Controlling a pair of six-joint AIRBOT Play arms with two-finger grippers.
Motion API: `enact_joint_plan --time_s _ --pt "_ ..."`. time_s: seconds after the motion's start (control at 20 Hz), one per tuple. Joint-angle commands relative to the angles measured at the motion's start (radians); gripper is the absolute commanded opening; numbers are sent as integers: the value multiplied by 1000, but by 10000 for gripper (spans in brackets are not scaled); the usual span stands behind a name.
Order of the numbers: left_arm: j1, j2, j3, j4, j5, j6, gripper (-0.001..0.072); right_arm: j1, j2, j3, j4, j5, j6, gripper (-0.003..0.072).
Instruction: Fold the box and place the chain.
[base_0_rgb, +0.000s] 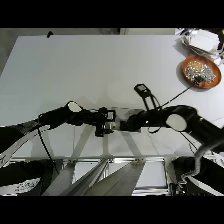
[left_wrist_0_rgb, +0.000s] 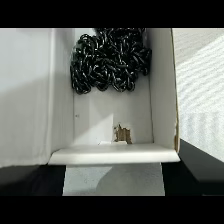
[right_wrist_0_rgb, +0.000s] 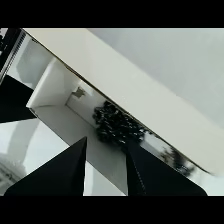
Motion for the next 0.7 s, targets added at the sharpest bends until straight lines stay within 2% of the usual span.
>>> enact_joint_plan --time_s 0.0,0.1,0.2,0.35,0.45,0.65 --pt "0 0 0 0 0 0 210 -166 129 74 -124 222 42 271" --pt "0 0 0 0 0 0 209 -332 154 107 -256 317 51 302" --pt "0 0 0 0 0 0 210 -505 131 107 -369 294 44 301" --pt "0 0 0 0 0 0 209 -774 13 107 -376 132 -16 298" --pt "0 0 0 0 0 0 210 -894 -102 107 -372 14 -16 298" --pt "0 0 0 0 0 0 210 -964 -318 112 -364 -166 -16 298"
